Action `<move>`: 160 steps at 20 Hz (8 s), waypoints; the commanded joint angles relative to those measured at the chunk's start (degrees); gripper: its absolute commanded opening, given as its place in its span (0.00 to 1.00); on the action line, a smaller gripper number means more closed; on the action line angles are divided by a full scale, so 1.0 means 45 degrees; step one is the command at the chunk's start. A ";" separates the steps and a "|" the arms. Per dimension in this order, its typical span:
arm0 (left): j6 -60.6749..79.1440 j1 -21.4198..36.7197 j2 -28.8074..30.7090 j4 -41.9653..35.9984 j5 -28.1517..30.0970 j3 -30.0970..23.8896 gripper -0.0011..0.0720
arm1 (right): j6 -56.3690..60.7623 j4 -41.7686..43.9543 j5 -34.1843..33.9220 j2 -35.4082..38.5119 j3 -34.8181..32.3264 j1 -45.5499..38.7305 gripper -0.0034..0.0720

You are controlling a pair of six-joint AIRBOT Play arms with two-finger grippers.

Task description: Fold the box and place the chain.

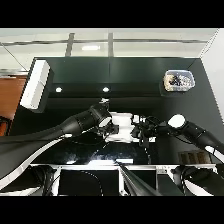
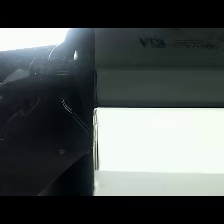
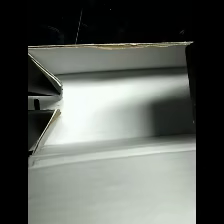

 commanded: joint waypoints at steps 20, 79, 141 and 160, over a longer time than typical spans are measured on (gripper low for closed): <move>-0.0010 0.0000 0.0000 -0.0233 0.0107 0.0000 0.05 | 0.0126 0.0403 -0.0690 -0.0151 0.0000 0.0049 0.20; -0.0010 0.0005 0.0000 -0.0253 0.0355 0.0000 0.05 | 2.3324 -0.7189 0.1695 -0.0695 0.3730 0.2025 0.70; -0.0063 0.0000 0.0000 -0.0209 0.0617 0.0000 0.05 | 2.5971 -1.5693 -0.2977 0.1914 0.5100 -0.4187 0.41; -0.0053 0.0000 0.0000 -0.0209 0.0695 0.0000 0.05 | 2.6879 -1.2930 0.5115 -0.9112 1.6266 -0.7393 0.90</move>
